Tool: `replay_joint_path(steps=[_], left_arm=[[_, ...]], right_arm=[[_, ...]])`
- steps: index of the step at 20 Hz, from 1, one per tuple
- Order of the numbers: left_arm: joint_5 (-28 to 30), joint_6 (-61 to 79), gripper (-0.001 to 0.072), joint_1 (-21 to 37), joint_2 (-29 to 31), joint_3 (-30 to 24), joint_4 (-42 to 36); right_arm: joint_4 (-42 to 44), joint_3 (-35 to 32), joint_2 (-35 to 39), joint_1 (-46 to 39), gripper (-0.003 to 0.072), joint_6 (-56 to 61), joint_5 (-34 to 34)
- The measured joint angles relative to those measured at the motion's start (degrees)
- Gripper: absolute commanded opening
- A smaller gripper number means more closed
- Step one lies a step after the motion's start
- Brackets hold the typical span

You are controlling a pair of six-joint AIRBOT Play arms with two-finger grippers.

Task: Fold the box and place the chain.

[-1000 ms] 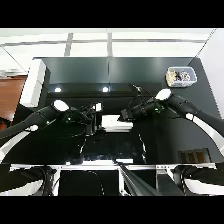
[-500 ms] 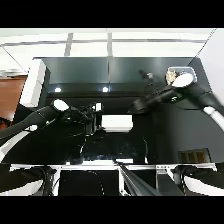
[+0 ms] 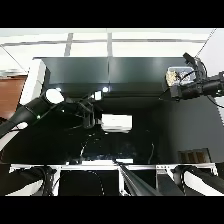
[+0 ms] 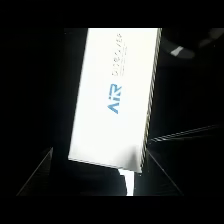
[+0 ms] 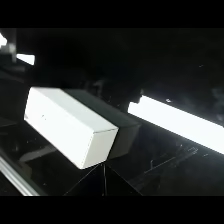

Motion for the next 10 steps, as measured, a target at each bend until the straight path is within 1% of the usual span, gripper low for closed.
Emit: replay_joint_path(steps=[3, 5, 10], left_arm=[[-1.2, -6.7, 0.0713, -0.6, 0.5, 3.9, 1.8], [-1.4, -12.3, 0.0713, -1.9, 0.1, 6.4, 4.5], [-2.8, -23.3, 0.0712, -7.0, -3.8, 10.9, 13.7]], right_arm=[[-0.5, 0.0, 0.2, -0.9, 0.0012, 0.0, 0.0], [-0.7, 0.0, 0.3, -1.1, 0.0012, 0.0, -0.2], [-0.8, 0.0, 0.3, -1.4, 0.0012, -0.1, -0.5]])
